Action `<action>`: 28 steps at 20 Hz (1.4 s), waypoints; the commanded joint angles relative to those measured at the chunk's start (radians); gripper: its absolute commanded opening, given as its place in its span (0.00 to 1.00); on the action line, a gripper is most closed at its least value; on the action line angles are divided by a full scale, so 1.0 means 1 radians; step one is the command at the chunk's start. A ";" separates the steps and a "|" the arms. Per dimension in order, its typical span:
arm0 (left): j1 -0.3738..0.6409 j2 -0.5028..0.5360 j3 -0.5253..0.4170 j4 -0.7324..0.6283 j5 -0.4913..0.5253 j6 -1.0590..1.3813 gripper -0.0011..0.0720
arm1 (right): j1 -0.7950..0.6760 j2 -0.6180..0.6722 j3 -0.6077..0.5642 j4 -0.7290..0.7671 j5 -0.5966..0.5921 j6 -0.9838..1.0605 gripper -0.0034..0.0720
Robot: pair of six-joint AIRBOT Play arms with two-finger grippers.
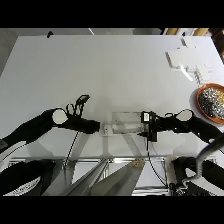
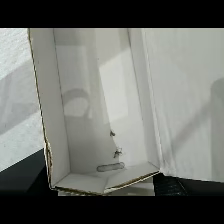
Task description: Fold the box and place the chain.
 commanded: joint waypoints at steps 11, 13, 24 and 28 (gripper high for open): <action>-0.072 0.053 0.012 -0.190 0.051 0.061 0.24 | 0.000 0.000 0.001 0.000 0.000 0.000 0.49; -0.076 0.053 0.024 -0.190 0.049 0.058 0.33 | 0.000 0.000 0.001 0.000 0.000 0.000 0.49; -0.126 0.010 0.076 -0.175 0.070 0.058 0.50 | 0.000 0.000 0.001 0.000 0.000 0.000 0.49; -0.161 -0.037 0.134 -0.130 0.071 0.041 0.50 | 0.000 0.000 0.001 0.000 0.000 0.000 0.49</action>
